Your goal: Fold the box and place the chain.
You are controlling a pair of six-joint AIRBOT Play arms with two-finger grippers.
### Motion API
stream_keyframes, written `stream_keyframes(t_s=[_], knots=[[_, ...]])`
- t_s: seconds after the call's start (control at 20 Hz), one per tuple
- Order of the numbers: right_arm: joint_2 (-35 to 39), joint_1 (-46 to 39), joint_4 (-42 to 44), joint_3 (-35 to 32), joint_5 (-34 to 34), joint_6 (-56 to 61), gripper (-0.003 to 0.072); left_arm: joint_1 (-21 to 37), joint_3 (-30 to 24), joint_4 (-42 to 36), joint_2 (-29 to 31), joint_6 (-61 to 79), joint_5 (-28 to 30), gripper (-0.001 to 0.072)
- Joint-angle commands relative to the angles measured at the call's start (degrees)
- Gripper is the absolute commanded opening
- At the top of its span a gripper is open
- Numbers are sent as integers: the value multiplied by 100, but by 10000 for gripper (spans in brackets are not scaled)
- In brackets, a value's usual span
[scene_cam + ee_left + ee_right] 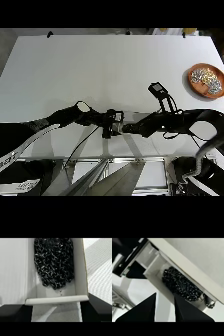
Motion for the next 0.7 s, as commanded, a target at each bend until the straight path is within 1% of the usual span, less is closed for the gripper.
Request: stream_keyframes(t_s=[0.0, 0.1, 0.15, 0.2, 0.25, 0.3, 0.4, 0.45, 0.55, 0.6, 0.65], knots=[[-184, -22, -249, 181, -166, -96, 261, 0, 0, 2, 2, 2, 2, 314], [-188, -350, -442, 761, -35, -160, 255, 0, 0, 2, 2, 0, 2, 314], [-192, -592, -588, 1023, -11, -160, 226, 0, 0, 2, 0, 0, 2, 314], [-192, -868, -754, 1220, -9, -157, 169, 0, 0, 2, 2, 0, 2, 314], [-192, -1193, -905, 1331, 2, -157, 153, 0, 0, 2, 0, 0, 2, 314], [-208, -1513, -1032, 1340, 33, -157, 151, 0, 0, 0, 2, 2, 2, 314], [-448, -2142, -1252, 1327, 413, -157, 26, 0, 0, 2, 2, 0, 2, 314], [-660, -2439, -1281, 1274, 568, -155, 19, 0, 0, 2, 2, 2, 2, 314], [-1137, -2850, -1270, 1049, 629, -155, 19, 0, 0, 0, 2, 0, 2, 314], [-1390, -2935, -1270, 914, 627, -157, 21, 0, 0, 2, 2, 2, 2, 314], [-1596, -2940, -1272, 804, 581, -157, 42, 0, 0, 2, 2, 0, 2, 314]])
